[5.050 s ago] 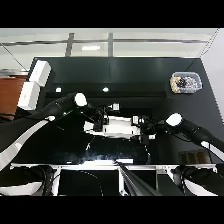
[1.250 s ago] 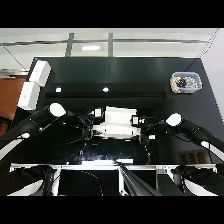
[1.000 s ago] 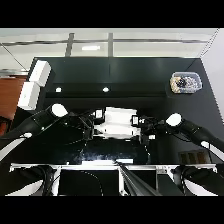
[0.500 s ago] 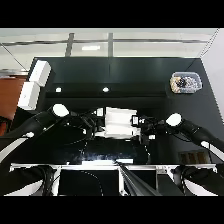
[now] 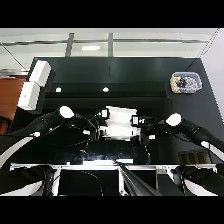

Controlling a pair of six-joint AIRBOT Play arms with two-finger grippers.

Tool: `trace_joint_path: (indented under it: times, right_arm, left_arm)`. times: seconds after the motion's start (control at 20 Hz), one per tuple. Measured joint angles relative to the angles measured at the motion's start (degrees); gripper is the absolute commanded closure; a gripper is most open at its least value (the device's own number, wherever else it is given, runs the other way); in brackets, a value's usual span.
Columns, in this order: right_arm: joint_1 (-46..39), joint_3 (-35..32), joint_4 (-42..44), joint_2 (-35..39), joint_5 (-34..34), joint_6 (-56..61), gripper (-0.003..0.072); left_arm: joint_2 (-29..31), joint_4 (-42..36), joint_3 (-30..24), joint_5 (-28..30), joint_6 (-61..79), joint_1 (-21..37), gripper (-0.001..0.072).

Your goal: Fold the box and place the chain.

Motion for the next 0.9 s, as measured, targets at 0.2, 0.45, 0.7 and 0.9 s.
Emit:
trace_joint_path:
  times: [0.2,0.45,0.7,0.9]
  right_arm:
    - [0.0,0.0,0.0,0.0,-0.1,0.0,0.0214]
    - [0.0,0.0,0.1,0.0,-0.2,0.2,0.0214]
    - [0.0,0.0,0.1,0.0,-0.2,0.2,0.0214]
    - [0.0,0.0,0.1,0.0,-0.3,0.3,0.0214]
  left_arm:
    - [0.0,-0.8,0.0,0.1,-0.1,-0.1,0.0526]
    - [2.1,4.4,1.0,-1.4,-7.2,1.7,0.0684]
    - [10.4,18.8,2.4,-8.7,-28.1,12.3,0.0684]
    - [14.4,26.7,2.5,-14.6,-49.1,25.1,0.068]
